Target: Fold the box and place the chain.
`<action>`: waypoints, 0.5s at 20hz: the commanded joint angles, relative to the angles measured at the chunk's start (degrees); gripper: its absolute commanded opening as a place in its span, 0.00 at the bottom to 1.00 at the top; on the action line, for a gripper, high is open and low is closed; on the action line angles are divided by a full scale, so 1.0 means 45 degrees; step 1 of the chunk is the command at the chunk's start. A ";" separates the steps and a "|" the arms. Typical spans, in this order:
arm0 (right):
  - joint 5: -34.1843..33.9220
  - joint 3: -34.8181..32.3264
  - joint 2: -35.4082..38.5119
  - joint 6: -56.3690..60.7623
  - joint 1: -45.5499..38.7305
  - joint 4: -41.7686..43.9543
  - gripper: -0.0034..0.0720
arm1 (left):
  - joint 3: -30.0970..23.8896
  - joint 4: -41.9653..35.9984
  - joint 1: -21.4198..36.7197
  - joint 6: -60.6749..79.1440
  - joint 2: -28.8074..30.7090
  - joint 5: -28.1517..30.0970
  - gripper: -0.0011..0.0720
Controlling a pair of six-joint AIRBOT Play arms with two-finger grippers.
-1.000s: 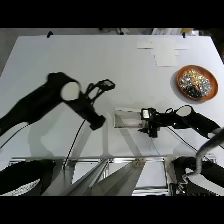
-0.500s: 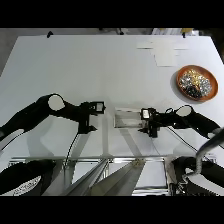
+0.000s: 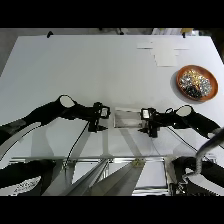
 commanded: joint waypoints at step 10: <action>0.0000 0.0005 0.0010 0.0005 0.0000 0.0000 0.57 | 0.0364 -0.0889 -0.0894 0.0573 -0.0767 0.0214 0.97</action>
